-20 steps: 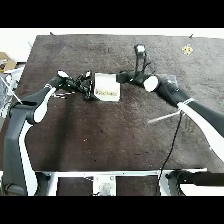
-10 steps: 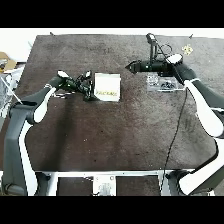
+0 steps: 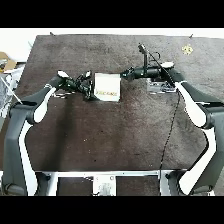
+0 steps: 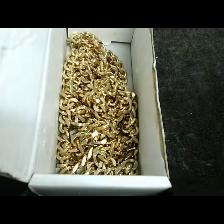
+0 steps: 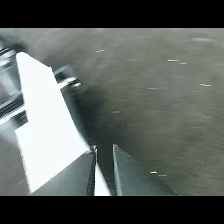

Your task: Fold the box and place the chain.

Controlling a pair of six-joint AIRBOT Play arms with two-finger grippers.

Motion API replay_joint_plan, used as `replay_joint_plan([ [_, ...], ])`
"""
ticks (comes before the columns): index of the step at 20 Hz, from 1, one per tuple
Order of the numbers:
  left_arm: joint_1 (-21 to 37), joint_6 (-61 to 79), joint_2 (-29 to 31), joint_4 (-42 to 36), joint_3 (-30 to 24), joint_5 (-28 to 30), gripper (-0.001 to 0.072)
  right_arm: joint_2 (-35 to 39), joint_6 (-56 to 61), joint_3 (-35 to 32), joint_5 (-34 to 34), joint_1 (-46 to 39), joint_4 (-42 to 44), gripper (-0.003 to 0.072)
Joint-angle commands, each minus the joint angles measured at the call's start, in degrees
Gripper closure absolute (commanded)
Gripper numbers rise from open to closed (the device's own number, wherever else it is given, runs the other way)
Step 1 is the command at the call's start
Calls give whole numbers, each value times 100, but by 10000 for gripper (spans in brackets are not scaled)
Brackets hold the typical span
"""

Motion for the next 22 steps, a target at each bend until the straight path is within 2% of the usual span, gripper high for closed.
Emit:
replay_joint_plan([
  [1,4,2,-2,0,7,2,294,282,-391,-260,555,39,-367,550],
  [5,4,2,-2,0,7,2,294,820,-1032,-1119,81,289,-446,542],
  [6,4,2,-2,0,7,2,294,857,-1220,-1266,-26,376,-444,462],
  [7,4,2,-2,0,7,0,294,870,-1456,-1403,-203,479,-446,349],
  [8,4,2,-2,0,7,2,294,868,-1740,-1504,-415,579,-448,278],
  [11,4,2,-2,0,7,2,294,868,-2197,-1602,-833,769,-439,280],
  [18,4,2,-2,0,7,2,294,868,-2977,-1600,-767,938,-361,278],
  [21,4,2,-2,0,7,2,294,868,-3222,-1600,-1244,1040,-361,281],
  [22,4,2,-2,0,7,0,294,868,-3268,-1600,-1423,1040,-361,310],
])
